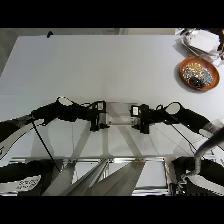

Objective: Fold the box and place the chain.

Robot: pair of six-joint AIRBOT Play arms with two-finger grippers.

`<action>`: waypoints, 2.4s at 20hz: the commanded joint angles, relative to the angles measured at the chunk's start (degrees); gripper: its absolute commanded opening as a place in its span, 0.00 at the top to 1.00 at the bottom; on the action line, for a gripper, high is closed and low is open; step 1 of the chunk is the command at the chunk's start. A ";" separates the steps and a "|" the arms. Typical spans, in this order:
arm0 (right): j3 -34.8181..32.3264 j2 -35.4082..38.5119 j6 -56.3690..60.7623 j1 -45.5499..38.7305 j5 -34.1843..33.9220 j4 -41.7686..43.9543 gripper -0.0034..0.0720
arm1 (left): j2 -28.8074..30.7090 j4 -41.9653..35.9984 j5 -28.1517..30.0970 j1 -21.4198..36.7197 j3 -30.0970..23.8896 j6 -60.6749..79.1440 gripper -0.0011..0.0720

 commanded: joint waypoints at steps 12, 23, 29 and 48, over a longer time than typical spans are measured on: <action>0.02 0.00 -0.02 0.00 0.07 0.00 0.56 | -0.02 1.31 -0.20 -0.87 0.00 0.17 0.86; 0.02 0.00 0.00 0.00 0.09 0.09 0.56 | -0.02 1.29 -0.20 -0.87 0.00 0.17 0.86; 0.02 0.02 0.00 0.00 0.28 -0.24 0.23 | -0.02 1.31 -0.20 -0.87 0.00 0.17 0.86; 0.04 11.47 22.32 -0.02 13.38 -30.29 0.06 | -0.02 1.29 -0.17 -0.87 0.00 0.20 0.86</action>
